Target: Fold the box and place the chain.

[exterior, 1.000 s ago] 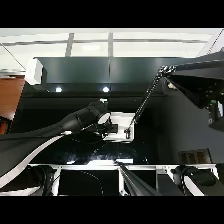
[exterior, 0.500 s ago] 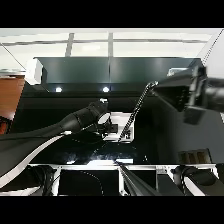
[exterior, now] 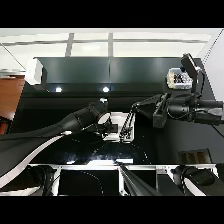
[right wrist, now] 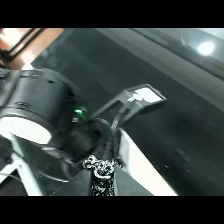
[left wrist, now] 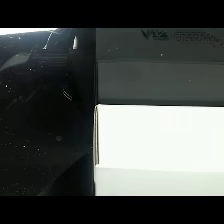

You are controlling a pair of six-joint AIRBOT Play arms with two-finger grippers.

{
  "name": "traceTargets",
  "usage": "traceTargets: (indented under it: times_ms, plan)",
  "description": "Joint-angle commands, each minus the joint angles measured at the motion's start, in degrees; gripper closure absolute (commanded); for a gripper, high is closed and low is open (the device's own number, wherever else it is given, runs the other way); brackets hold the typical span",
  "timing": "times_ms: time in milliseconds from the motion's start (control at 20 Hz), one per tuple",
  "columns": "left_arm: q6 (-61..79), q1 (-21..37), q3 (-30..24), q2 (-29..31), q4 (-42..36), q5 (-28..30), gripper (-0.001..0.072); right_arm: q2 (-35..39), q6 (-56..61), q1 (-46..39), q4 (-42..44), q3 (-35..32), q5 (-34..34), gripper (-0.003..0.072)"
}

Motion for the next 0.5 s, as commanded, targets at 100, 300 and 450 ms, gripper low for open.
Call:
traceTargets:
  times_ms: [100, 300, 450]
  plan:
    - [0.02, 0.00, 0.02, -0.02, 0.00, 0.00, 0.0677, -0.07, 0.17, -1.16, 1.49, -0.87, 1.38, 0.0643]
    - [0.02, 0.00, 0.02, -0.02, -0.02, -0.02, 0.0677, -0.07, -0.17, -1.38, 1.55, 4.94, 1.64, 0.0643]
    - [0.00, 0.00, 0.02, -0.02, -0.02, -0.02, 0.0677, -0.07, 0.20, -3.32, -0.37, 13.38, 2.27, 0.0644]
